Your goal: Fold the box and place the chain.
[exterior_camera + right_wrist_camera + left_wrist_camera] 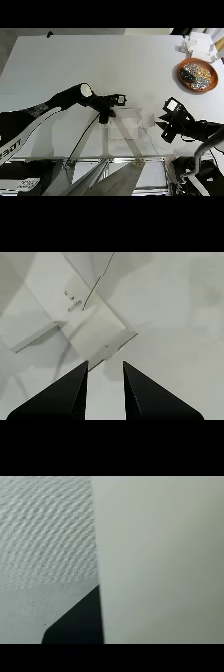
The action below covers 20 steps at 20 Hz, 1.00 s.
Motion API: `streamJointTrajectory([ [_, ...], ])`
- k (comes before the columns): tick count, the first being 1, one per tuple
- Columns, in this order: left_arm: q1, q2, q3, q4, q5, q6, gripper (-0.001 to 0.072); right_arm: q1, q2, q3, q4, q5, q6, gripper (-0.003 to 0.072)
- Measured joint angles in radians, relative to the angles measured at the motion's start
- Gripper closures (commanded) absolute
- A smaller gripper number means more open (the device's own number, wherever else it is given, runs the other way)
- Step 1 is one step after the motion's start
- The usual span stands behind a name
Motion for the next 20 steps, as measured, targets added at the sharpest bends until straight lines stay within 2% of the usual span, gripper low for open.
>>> streamJointTrajectory([
  [11,-0.006,-0.031,0.017,-0.035,0.037,0.015,0.0697,0.0,0.0,0.0,-0.036,0.037,-0.058,0.0464],
  [13,-0.006,-0.031,0.017,-0.037,0.041,0.015,0.0697,0.0,-0.002,0.0,-0.031,0.037,-0.093,0.0538],
  [15,-0.006,-0.031,0.017,-0.038,0.043,0.015,0.0697,0.0,-0.018,0.0,-0.008,0.044,-0.15,0.0656],
  [20,-0.006,-0.031,0.017,-0.039,0.043,0.015,0.0697,0.016,-0.092,0.0,0.058,0.105,-0.297,0.0671],
])
